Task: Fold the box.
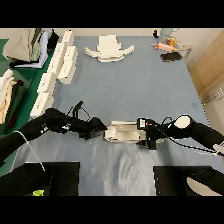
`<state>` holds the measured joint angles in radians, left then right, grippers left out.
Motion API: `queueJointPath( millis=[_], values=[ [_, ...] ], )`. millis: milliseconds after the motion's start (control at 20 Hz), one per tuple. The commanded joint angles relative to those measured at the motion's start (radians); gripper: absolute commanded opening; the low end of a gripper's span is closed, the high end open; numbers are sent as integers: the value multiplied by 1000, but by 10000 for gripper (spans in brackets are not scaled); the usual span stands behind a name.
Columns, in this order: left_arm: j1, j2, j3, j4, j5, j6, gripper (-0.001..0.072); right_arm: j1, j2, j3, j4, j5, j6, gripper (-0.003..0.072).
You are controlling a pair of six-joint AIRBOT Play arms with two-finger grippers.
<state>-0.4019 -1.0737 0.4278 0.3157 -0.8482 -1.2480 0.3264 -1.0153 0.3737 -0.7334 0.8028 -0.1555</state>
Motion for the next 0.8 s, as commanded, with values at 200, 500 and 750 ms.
queueJointPath(
  millis=[200,500,750],
  values=[
    [-152,-1,1,2,8,58,524,0,0,0,0,0,0,509],
    [-254,0,25,22,215,23,524,0,0,0,0,0,0,509],
    [-320,-1,49,34,342,-11,514,0,0,0,0,0,0,509]
  ],
)
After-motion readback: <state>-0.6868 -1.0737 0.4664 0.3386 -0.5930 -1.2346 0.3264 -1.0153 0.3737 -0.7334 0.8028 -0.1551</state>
